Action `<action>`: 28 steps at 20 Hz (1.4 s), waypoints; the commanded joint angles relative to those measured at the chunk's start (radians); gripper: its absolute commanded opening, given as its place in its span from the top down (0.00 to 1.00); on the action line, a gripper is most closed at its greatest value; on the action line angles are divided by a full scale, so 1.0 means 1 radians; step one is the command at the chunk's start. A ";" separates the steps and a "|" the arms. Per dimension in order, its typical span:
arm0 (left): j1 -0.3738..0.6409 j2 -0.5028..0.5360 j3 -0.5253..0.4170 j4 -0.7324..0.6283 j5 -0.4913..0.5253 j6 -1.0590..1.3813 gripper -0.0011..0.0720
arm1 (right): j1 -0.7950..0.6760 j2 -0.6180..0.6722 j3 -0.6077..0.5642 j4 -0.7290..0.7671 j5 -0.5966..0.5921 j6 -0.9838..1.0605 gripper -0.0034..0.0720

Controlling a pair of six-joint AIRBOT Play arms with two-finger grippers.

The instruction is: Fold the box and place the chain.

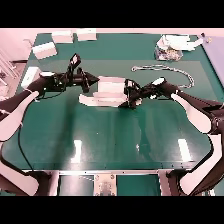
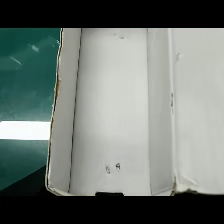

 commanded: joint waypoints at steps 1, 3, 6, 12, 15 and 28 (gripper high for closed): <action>-0.015 -0.062 0.053 -0.004 0.021 -0.014 0.96 | 0.000 0.000 0.000 0.000 0.000 0.000 0.22; -0.037 -0.078 0.053 0.023 0.064 -0.010 0.96 | 0.000 0.000 0.000 0.000 0.000 0.000 0.22; -0.059 -0.088 0.053 0.078 0.146 -0.010 0.96 | 0.000 0.000 0.000 0.000 0.000 0.000 0.22; -0.059 -0.099 0.053 0.140 0.211 -0.041 0.96 | 0.000 0.000 0.000 0.000 0.000 0.000 0.22; -0.059 -0.114 0.053 0.162 0.177 -0.040 0.96 | 0.000 0.000 0.000 0.000 0.000 0.000 0.22; -0.039 -0.103 0.171 0.199 0.077 -0.078 0.96 | 0.000 0.000 0.000 0.000 0.000 0.000 0.22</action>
